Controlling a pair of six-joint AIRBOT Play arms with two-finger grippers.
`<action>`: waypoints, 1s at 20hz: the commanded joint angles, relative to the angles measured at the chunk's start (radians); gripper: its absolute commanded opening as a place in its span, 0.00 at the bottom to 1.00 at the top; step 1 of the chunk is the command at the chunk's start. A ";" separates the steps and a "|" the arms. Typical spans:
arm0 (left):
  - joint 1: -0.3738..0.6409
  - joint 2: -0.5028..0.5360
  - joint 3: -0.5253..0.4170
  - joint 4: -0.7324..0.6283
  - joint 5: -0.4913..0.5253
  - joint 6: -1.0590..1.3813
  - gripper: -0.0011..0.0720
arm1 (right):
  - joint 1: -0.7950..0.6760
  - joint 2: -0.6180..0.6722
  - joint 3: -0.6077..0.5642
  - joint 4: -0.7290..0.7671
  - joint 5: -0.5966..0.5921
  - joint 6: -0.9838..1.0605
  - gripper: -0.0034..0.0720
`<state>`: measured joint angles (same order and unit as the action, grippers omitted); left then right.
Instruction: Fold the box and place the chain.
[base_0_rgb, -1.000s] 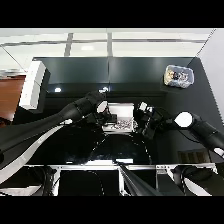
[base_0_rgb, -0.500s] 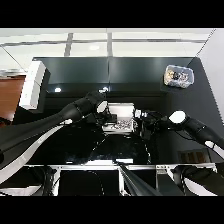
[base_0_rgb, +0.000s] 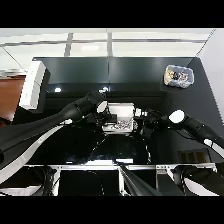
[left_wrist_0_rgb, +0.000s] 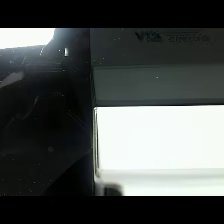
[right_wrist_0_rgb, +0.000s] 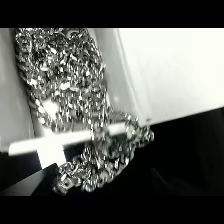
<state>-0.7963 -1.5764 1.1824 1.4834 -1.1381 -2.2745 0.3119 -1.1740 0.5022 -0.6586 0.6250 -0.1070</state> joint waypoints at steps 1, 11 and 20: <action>0.001 0.000 0.000 0.000 0.001 0.000 0.05 | -0.002 -0.003 0.000 -0.021 -0.007 0.029 0.76; 0.001 0.000 0.000 0.000 0.000 0.000 0.05 | -0.003 0.054 0.006 -0.037 0.002 0.160 0.06; 0.001 0.000 0.000 0.000 0.000 0.000 0.05 | -0.068 0.436 0.156 -0.074 0.072 0.551 0.06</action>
<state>-0.7963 -1.5764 1.1824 1.4830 -1.1381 -2.2745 0.2550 -0.8528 0.5987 -0.7303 0.6674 0.3313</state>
